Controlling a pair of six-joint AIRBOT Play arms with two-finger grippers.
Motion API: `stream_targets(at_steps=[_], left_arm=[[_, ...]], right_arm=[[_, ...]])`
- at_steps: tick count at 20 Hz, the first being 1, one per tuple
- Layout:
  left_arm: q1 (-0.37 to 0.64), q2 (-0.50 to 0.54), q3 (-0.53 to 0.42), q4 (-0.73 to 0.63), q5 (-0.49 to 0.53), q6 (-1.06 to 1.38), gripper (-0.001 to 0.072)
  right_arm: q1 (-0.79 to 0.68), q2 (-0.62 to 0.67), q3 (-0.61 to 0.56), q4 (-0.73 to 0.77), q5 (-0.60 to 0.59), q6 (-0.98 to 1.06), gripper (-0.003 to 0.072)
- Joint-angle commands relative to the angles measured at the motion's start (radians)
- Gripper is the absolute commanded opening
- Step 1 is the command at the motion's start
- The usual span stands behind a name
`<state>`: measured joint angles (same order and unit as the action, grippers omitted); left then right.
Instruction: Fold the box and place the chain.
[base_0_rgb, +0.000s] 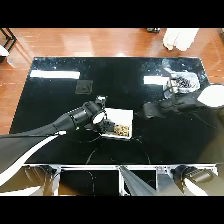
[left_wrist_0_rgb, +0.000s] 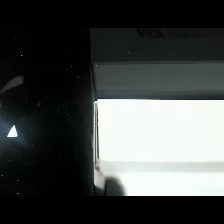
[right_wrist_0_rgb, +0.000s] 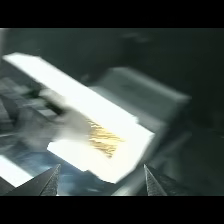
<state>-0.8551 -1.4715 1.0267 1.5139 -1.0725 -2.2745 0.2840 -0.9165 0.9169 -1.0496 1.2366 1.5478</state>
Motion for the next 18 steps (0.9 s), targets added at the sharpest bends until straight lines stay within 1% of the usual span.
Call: stream_targets(at_steps=[1, 3, 4, 5, 6, 7, 8, 10, 12, 14, 16, 17, 18], left_arm=[[0.000, 0.000, 0.000, -0.001, 0.003, 0.000, 0.0022], [0.000, 0.000, 0.003, -0.005, -0.001, -0.004, 0.0029], [0.000, 0.000, 0.011, -0.005, -0.007, -0.008, 0.0137], [0.000, 0.000, 0.027, -0.004, -0.019, -0.008, 0.0336], [0.000, 0.001, 0.047, 0.001, -0.039, -0.008, 0.0477], [0.000, 0.005, 0.068, 0.006, -0.058, -0.007, 0.0559], [-0.001, 0.014, 0.090, 0.022, -0.084, -0.006, 0.0574], [-0.004, 0.054, 0.114, 0.047, -0.127, 0.026, 0.0574], [-0.008, 0.130, 0.114, 0.084, -0.170, 0.102, 0.0573], [-0.008, 0.238, 0.100, 0.092, -0.195, 0.222, 0.0573], [0.001, 0.365, 0.060, 0.101, -0.198, 0.328, 0.0572], [0.028, 0.437, 0.018, 0.101, -0.189, 0.369, 0.0570], [0.077, 0.494, -0.027, 0.101, -0.188, 0.386, 0.0570]], right_arm=[[-0.156, 0.086, -0.001, -0.183, 0.142, 0.000, 0.0600], [-0.187, 0.102, -0.001, -0.227, 0.177, 0.000, 0.0600], [-0.188, 0.102, -0.002, -0.237, 0.182, 0.000, 0.0601], [-0.188, 0.102, -0.005, -0.238, 0.177, 0.000, 0.0601], [-0.188, 0.102, -0.009, -0.237, 0.172, 0.000, 0.0602], [-0.188, 0.102, -0.011, -0.239, 0.173, 0.000, 0.0602], [-0.188, 0.102, -0.010, -0.240, 0.172, 0.000, 0.0602], [-0.188, 0.102, -0.010, -0.243, 0.171, -0.004, 0.0602], [-0.188, 0.102, -0.011, -0.253, 0.162, -0.008, 0.0602], [-0.188, 0.102, -0.010, -0.272, 0.133, -0.006, 0.0601], [-0.188, 0.102, -0.010, -0.284, 0.111, 0.009, 0.0603], [-0.186, 0.102, -0.011, -0.282, 0.102, 0.008, 0.0713], [-0.173, 0.101, -0.010, -0.280, 0.091, 0.007, 0.0705]])
